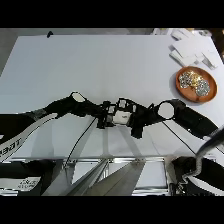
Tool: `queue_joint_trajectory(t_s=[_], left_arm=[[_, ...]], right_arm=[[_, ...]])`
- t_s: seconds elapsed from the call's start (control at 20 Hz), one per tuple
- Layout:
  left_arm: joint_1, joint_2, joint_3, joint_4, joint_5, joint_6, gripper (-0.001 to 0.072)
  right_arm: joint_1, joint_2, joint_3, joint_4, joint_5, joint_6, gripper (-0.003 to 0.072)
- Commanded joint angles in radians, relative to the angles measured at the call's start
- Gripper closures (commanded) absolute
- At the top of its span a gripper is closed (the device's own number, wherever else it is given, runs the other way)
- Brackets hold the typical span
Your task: Fold the box and place the chain.
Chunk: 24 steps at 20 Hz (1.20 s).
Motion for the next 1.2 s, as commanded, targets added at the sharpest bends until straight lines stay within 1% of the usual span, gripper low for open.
queue_joint_trajectory(t_s=[0.0, 0.1, 0.25, 0.35, 0.65, 1.15], left_arm=[[0.0, 0.0, 0.001, 0.002, -0.003, 0.003, 0.0638], [0.0, 0.0, 0.001, 0.002, -0.003, 0.003, 0.0638], [0.0, 0.0, 0.001, 0.002, -0.003, 0.003, 0.0638], [0.0, 0.0, 0.001, 0.002, -0.003, 0.003, 0.0638], [0.0, 0.0, 0.001, 0.002, -0.003, 0.003, 0.0638], [0.0, 0.0, 0.001, 0.002, -0.003, 0.003, 0.0638]], right_arm=[[0.0, -0.005, -0.003, 0.042, 0.019, -0.014, 0.0672], [0.0, 0.042, -0.003, 0.104, 0.043, -0.091, 0.0673], [0.0, 0.106, -0.003, 0.092, -0.019, -0.099, 0.0673], [-0.015, 0.098, -0.003, 0.096, -0.04, -0.098, 0.0672], [-0.047, 0.016, -0.003, 0.079, -0.026, -0.053, 0.0672], [-0.047, 0.016, -0.009, 0.047, -0.009, -0.048, 0.0672]])
